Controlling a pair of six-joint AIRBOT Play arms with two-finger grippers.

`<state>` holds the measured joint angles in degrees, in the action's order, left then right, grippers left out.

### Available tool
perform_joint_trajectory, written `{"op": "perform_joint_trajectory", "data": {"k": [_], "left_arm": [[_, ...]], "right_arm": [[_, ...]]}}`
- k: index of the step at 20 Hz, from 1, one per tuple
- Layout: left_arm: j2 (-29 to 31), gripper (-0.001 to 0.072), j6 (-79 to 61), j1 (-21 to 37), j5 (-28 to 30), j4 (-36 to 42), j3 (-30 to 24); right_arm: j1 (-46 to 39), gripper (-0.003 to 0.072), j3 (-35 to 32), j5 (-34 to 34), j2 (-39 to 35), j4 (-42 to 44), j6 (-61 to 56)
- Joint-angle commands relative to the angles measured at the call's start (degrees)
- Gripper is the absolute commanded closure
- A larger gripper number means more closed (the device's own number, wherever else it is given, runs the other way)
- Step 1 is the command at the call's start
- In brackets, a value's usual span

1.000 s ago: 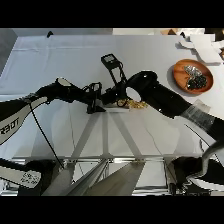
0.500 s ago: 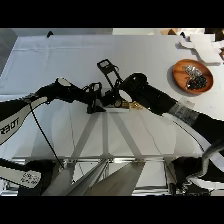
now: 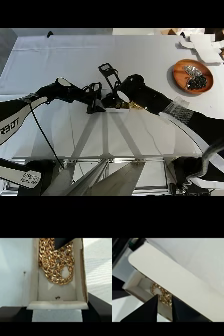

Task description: Fold the box and place the chain.

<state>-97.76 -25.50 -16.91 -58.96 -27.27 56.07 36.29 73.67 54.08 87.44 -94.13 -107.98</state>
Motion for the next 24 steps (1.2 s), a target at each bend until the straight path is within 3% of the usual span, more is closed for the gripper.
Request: {"op": "perform_joint_trajectory", "data": {"k": [1,5,9,11,14,16,18,24], "left_arm": [[0.04,0.0216,0.00,0.02,0.02,0.00,0.00],[0.04,0.0216,0.00,0.02,0.00,-0.02,0.00],[0.04,0.0216,0.00,0.02,0.00,-0.02,0.00],[0.04,0.0216,0.00,0.02,0.02,0.00,0.00],[0.04,0.0216,0.00,0.02,0.00,-0.02,0.00],[0.04,0.0216,0.00,0.02,0.00,0.00,0.00],[0.04,0.0216,0.00,0.02,0.02,-0.02,0.00],[0.04,0.0216,0.00,0.02,0.02,0.00,0.00]], "right_arm": [[0.07,0.0490,0.04,3.06,-1.99,-0.09,2.03],[-1.22,0.0490,0.02,5.99,-9.55,0.57,12.76],[-7.37,0.0475,-0.02,9.18,-17.07,5.49,31.30],[-13.38,0.0337,-0.20,11.28,-18.43,12.02,41.11],[-23.30,0.0336,-3.74,14.80,-17.97,19.74,57.11],[-28.46,0.0274,-7.93,12.66,-17.77,21.09,63.67],[-32.30,0.0275,-11.28,12.07,-15.41,21.53,71.60],[-31.98,0.0266,-12.22,7.17,-2.80,24.57,87.19]]}}
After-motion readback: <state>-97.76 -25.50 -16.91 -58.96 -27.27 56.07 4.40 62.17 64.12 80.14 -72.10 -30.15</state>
